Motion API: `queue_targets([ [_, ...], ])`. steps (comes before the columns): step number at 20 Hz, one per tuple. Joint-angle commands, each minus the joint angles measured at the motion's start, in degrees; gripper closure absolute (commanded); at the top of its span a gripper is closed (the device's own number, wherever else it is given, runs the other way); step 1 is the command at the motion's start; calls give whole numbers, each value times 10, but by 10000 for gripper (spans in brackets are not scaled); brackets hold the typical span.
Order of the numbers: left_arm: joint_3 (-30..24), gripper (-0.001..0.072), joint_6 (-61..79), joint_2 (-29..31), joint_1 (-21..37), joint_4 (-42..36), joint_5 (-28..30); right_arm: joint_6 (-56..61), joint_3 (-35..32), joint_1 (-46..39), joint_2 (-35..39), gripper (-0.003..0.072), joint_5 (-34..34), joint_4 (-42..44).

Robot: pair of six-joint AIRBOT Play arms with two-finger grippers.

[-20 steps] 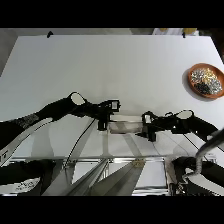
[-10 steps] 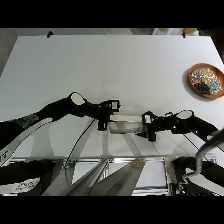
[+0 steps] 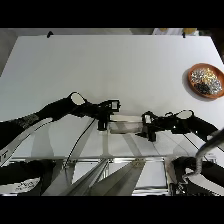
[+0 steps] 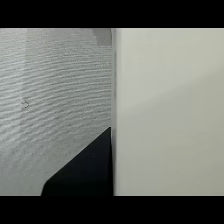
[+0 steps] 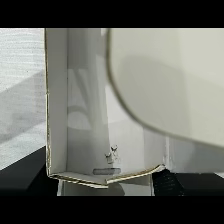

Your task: Fold the box and place the chain.

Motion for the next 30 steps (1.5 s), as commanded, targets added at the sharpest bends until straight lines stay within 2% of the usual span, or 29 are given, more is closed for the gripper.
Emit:
queue_targets([
  [1,1,699,0,0,0,0,-3,0,0,0,1,277,2,0],
  [17,1,697,0,0,0,-15,-18,0,0,0,1,277,1,0],
  [18,1,623,0,1,1,-15,-24,0,0,0,1,277,1,0],
  [19,1,424,0,2,2,-15,-24,0,0,0,1,277,2,0],
  [20,1,179,0,4,2,-13,-24,0,0,0,1,277,2,0],
  [21,1,-1,-4,8,3,-9,-24,0,0,0,1,277,2,0],
  [25,1,16,-67,40,24,33,-25,0,0,0,1,277,1,0],
  [30,1,23,-198,111,53,172,-70,0,0,0,1,277,1,0],
])
